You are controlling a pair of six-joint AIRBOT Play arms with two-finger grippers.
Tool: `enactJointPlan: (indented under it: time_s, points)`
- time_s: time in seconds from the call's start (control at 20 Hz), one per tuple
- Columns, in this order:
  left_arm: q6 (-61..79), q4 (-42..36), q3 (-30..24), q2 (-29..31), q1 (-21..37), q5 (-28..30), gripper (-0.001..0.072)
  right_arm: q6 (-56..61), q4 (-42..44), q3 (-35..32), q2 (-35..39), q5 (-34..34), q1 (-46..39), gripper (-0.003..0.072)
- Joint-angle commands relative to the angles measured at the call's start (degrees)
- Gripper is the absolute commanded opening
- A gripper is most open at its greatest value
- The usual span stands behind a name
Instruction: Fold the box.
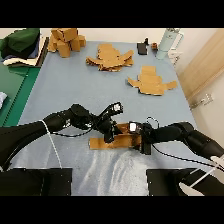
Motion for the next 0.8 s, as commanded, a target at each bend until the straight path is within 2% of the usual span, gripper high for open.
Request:
enactJointPlan:
  time_s: [0.0,0.15,0.75]
  points:
    - [0.00,0.00,-0.02,-0.04,-0.02,0.02,0.0014,1.05,1.64,0.90,-2.89,0.37,-0.66,0.0720]
    - [0.02,0.00,-0.02,-0.02,-0.04,0.00,0.0014,5.46,1.20,0.90,-1.90,0.28,-0.63,0.0720]
    - [0.00,0.00,-0.02,-0.02,-0.02,0.00,0.0014,5.01,1.22,0.83,-2.14,0.92,-0.35,0.0720]
